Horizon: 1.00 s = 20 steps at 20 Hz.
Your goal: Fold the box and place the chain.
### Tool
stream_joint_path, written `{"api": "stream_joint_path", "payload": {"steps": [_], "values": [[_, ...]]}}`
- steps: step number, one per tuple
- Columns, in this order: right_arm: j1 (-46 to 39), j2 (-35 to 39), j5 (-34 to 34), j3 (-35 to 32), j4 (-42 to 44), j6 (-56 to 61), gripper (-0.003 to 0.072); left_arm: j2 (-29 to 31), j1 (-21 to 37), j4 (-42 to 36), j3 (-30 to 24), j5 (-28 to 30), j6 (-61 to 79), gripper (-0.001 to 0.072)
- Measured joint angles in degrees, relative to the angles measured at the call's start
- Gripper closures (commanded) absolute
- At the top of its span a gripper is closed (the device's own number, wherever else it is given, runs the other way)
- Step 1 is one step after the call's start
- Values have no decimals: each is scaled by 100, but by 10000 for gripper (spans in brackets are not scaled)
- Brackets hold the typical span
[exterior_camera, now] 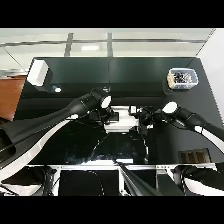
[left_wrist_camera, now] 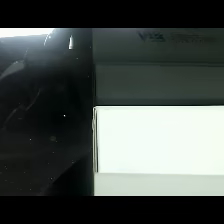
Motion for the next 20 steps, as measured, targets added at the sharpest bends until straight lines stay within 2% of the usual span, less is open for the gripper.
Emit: {"api": "stream_joint_path", "payload": {"steps": [1, 3, 4, 6, 9, 10, 11, 15, 20], "values": [[0, 0, 0, 0, 0, 2, 206, -2, -2, -26, 7, 39, 2, 305], [0, 0, 0, 2, 2, 0, 206, -2, -2, -20, 9, -13, 0, 307], [0, 0, 0, 0, 2, 0, 206, -2, -2, 2, 11, -31, -2, 349], [0, 0, 0, 0, 4, 0, 206, -2, -2, 46, 13, -24, -37, 677], [0, 0, 0, 0, 9, 0, 204, -2, -2, 98, 15, -48, -90, 686], [0, 0, 0, 0, 9, 0, 125, -2, -2, 105, 15, -44, -92, 686], [0, 0, 0, 0, 9, 7, -34, -2, -2, 127, 15, -35, -92, 686], [-26, 94, -68, 0, -61, 284, -34, -2, -4, 186, 15, -7, -111, 685], [-179, 573, 393, 0, -713, 476, -31, -2, -4, 229, 15, 2, -118, 684]]}}
